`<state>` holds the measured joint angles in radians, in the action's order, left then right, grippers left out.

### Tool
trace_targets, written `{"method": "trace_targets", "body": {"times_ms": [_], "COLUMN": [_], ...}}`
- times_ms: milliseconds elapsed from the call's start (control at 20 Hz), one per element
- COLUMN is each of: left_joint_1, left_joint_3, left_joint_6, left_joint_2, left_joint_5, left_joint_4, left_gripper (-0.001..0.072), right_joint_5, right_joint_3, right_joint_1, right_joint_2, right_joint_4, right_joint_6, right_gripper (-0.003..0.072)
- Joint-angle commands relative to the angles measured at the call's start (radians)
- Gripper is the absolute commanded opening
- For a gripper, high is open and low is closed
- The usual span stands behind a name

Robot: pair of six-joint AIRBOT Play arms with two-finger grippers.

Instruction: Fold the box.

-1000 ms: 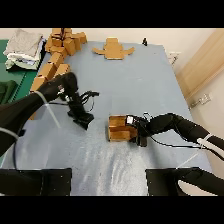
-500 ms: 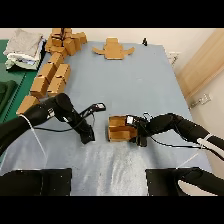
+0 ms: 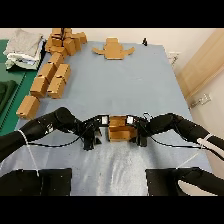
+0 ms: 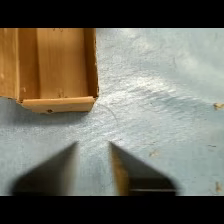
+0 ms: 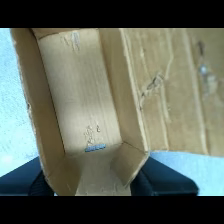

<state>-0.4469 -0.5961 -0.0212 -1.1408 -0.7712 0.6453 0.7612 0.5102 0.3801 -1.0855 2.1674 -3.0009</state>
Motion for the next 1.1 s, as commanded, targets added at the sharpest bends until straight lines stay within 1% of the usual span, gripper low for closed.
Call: {"method": "trace_targets", "body": {"times_ms": [0,100,150,400,700,1050], "left_joint_1": [-0.01,-0.037,-0.05,-0.071,-0.071,-0.09], "left_joint_3": [0.047,0.047,0.047,0.047,0.046,0.02], "left_joint_6": [-0.108,-0.11,-0.109,-0.085,-0.084,-0.084], "left_joint_2": [-0.011,-0.014,-0.02,-0.049,-0.062,-0.088], "left_joint_5": [0.129,0.199,0.217,0.265,0.266,0.263], "left_joint_4": [-0.087,-0.127,-0.143,-0.211,-0.227,-0.241], "left_gripper": [0.0696,0.0696,0.0697,0.0697,0.0697,0.0696], "right_joint_5": [-0.001,-0.001,-0.001,-0.001,-0.001,-0.001], "right_joint_3": [0.0,0.0,0.0,0.0,0.0,0.0], "right_joint_1": [0.0,0.0,0.0,0.0,0.0,0.0], "right_joint_2": [0.0,0.0,0.0,0.0,0.0,0.0], "right_joint_4": [0.0,0.0,0.0,0.0,0.0,0.0], "right_joint_6": [0.0,0.0,0.0,0.0,0.0,0.0], "right_gripper": [0.06,0.06,0.06,0.06,0.06,0.0599]}}
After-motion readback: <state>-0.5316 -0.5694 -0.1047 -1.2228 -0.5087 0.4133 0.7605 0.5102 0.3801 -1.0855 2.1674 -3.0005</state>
